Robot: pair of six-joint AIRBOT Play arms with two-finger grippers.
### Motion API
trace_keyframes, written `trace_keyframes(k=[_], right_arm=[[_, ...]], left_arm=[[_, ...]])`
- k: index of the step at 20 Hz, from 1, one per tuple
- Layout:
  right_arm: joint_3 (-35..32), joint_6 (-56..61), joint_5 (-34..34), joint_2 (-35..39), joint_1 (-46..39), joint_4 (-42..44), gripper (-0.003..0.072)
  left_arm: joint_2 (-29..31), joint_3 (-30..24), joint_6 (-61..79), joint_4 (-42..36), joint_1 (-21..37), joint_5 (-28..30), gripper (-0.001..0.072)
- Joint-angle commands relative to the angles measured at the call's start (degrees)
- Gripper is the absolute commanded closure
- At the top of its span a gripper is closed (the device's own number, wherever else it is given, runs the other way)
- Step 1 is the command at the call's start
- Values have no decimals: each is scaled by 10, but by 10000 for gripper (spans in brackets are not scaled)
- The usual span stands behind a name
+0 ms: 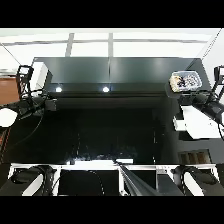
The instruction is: Fold the box and place the chain.
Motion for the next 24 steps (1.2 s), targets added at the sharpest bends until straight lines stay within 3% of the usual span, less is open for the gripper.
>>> trace_keyframes(k=[1,13,17,20,21,22,23,24], right_arm=[[0,0,0,0,0,0,671],[0,0,-3,0,0,9,671],[0,0,-50,0,0,-11,671],[0,1,-71,0,0,27,670],[0,1,-78,0,0,35,671],[0,0,-84,0,0,37,670],[0,0,-86,-1,0,32,643],[0,0,-93,-6,0,30,304]], left_arm=[[0,0,0,0,1,0,682],[0,0,0,0,1,3,682],[-1,0,0,0,0,95,682],[-11,0,0,-2,0,160,679],[-22,0,0,-2,-1,186,615],[-33,0,0,-2,-4,204,330],[-45,0,-1,-2,-9,217,-8],[-56,2,-2,-2,-15,219,-6]])
